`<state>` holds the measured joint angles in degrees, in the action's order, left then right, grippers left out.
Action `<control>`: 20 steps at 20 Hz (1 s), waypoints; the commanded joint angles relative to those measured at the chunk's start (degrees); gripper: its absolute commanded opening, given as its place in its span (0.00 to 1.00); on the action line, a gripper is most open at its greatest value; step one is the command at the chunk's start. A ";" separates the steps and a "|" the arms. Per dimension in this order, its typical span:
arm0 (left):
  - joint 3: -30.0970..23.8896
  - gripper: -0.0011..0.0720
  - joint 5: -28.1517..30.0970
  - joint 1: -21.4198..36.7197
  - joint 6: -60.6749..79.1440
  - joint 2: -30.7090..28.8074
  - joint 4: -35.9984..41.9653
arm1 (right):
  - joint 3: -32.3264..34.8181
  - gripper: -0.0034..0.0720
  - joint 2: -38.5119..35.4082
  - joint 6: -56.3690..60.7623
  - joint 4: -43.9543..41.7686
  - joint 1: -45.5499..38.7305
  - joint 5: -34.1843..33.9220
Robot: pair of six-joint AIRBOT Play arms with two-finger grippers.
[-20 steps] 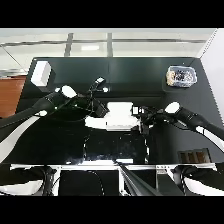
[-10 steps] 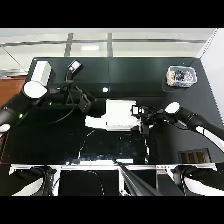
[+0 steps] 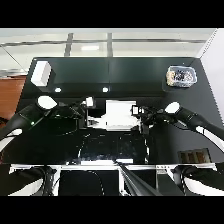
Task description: Fold the box and place the chain.
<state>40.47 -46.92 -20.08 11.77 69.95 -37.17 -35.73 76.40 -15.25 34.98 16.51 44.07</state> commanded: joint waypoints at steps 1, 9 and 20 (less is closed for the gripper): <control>0.94 0.97 0.74 -2.19 5.86 4.37 0.11 | 0.00 0.28 0.04 0.02 -0.02 0.02 0.02; 1.09 0.36 -0.46 -4.87 5.81 6.36 0.39 | 0.00 0.28 0.04 0.02 -0.02 0.02 0.02; 1.18 0.31 3.17 -8.85 5.88 9.20 7.06 | 0.00 0.28 0.04 0.02 -0.02 0.02 0.02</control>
